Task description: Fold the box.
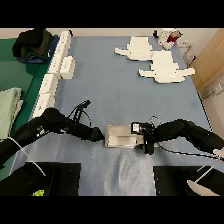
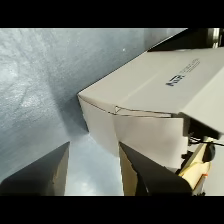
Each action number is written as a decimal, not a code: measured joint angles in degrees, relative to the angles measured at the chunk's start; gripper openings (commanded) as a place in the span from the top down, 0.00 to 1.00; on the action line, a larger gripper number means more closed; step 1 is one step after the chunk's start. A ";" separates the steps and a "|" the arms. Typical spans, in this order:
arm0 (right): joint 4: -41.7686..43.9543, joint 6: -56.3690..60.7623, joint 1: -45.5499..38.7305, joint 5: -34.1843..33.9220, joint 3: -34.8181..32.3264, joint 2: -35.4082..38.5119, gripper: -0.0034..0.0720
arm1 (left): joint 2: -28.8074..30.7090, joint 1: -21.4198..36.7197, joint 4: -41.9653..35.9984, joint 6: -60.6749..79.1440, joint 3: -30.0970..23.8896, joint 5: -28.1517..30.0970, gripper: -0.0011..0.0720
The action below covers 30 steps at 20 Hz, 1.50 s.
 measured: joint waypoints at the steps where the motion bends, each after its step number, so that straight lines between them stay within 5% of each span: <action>1: 0.00 0.00 0.00 0.00 0.00 0.00 0.28 | 0.02 -0.35 -0.72 -0.04 0.24 0.07 0.35; 6: -0.02 0.00 0.00 0.02 0.00 0.00 0.28 | 0.02 -6.36 3.58 -8.44 2.84 3.02 0.35; 14: 0.00 0.00 0.00 0.02 0.00 0.00 0.28 | -5.68 -22.60 28.81 -40.22 12.57 8.72 0.35; 22: 0.00 -0.02 0.00 0.02 0.00 0.00 0.28 | -15.10 -32.63 45.35 -64.65 22.10 1.99 0.35; 29: 0.00 0.00 0.00 0.00 0.00 0.00 0.28 | -20.35 -37.20 50.93 -76.48 27.65 -4.22 0.36; 30: 0.00 0.00 0.00 0.00 0.00 0.00 0.28 | -21.16 -37.92 51.82 -77.88 28.37 -5.05 0.43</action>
